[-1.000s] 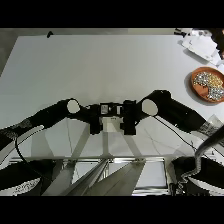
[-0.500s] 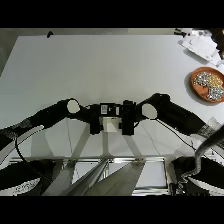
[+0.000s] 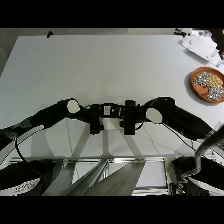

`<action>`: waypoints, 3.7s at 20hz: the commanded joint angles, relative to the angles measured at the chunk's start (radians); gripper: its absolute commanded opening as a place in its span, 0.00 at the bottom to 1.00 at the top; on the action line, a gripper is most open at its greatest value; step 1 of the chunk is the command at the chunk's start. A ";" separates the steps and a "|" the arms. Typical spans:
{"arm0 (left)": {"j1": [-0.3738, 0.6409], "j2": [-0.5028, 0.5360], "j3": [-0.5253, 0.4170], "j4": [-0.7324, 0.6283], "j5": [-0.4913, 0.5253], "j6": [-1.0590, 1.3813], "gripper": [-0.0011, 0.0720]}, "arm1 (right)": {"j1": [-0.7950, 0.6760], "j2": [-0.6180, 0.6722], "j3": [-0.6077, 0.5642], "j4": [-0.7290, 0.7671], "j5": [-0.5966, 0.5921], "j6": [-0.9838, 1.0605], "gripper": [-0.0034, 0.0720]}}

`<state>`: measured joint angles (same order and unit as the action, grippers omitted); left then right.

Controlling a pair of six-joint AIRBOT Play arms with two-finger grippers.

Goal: Fold the box and place the chain.

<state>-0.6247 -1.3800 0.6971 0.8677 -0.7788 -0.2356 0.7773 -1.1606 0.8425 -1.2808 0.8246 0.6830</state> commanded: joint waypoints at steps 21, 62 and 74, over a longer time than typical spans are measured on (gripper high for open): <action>0.000 0.000 0.000 0.001 0.000 0.003 0.58 | 0.001 0.013 -0.088 0.005 -0.128 0.027 0.24; 0.000 0.000 0.000 0.002 0.000 0.003 0.58 | -0.039 0.225 -0.151 0.240 -0.130 0.106 0.12; 0.000 0.000 0.000 0.002 0.000 0.003 0.58 | -0.039 0.126 -0.332 1.014 -0.451 -0.151 0.05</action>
<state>-0.6258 -1.3804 0.6964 0.8688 -0.7799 -0.2329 0.7391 -1.0061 0.5362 -0.4908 0.4461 0.6617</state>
